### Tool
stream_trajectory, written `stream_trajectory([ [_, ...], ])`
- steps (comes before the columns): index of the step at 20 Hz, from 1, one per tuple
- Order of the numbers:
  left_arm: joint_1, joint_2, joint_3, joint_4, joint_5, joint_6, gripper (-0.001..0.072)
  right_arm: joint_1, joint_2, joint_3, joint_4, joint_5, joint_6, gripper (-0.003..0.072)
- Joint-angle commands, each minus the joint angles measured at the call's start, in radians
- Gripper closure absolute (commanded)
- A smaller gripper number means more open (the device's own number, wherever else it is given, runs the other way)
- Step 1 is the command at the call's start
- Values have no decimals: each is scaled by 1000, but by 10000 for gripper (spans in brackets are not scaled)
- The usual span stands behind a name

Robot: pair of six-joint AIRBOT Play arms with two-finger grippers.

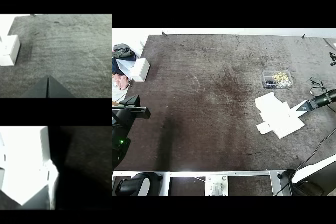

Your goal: Fold the box and place the chain.

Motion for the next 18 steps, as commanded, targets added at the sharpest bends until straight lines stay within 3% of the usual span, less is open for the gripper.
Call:
stream_trajectory([
  [1, 0, 1, -1, 0, 0, 0, 699, 35, 2, -18, 11, 31, 10, 674],
  [5, 0, 1, -1, 0, 0, 0, 699, 42, 72, -113, 151, 30, 68, 676],
  [9, 0, 1, -1, 0, 0, 0, 699, 71, 191, -336, 442, -4, 97, 676],
  [14, 0, 1, -1, 0, 2, 0, 699, 262, 386, -726, 646, -336, 122, 676],
  [18, 0, 1, -1, 0, 0, 0, 699, 497, 546, -933, 849, -718, 166, 676],
])
